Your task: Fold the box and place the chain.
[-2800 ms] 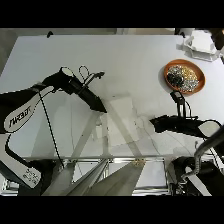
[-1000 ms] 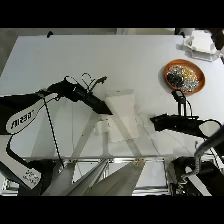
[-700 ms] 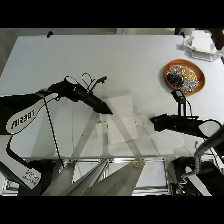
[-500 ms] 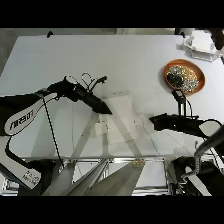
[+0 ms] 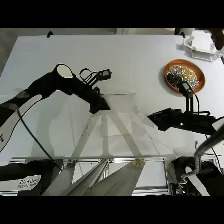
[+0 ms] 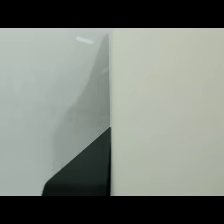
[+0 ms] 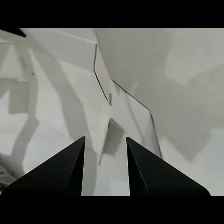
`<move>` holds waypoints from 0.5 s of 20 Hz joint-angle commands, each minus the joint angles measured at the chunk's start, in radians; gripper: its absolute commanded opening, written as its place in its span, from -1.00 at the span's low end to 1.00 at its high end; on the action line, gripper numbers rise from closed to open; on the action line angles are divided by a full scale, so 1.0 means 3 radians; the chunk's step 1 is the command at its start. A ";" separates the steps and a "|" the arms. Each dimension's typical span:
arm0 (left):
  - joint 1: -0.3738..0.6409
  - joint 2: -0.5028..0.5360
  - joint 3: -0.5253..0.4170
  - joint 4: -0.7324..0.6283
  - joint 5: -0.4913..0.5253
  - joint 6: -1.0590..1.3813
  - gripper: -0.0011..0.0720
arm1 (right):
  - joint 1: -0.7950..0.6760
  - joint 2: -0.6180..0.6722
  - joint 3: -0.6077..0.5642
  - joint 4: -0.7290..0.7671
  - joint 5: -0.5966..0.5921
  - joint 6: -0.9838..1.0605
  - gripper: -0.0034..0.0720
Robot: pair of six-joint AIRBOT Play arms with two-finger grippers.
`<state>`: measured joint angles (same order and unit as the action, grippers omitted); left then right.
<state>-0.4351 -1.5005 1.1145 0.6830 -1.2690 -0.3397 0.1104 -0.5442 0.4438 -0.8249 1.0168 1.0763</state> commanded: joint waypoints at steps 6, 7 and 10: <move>-0.0292 0.1097 -0.1109 -0.0214 0.1010 0.0268 -0.97 | 0.0001 0.1072 0.0121 -0.0762 0.0825 0.0607 -0.12; -0.0304 0.1120 -0.1148 -0.0229 0.0947 0.0359 -0.97 | 0.0003 0.1186 0.0121 -0.0763 0.0827 0.0607 -0.12; -0.0370 0.1095 -0.1147 -0.0300 0.0914 0.0868 -0.97 | 0.0003 0.1336 0.0120 -0.0762 0.0828 0.0610 -0.12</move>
<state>-0.5297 -1.1969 0.8078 0.6262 -1.0229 -0.2184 0.1104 -0.2047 0.4786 -1.0267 1.2411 1.2358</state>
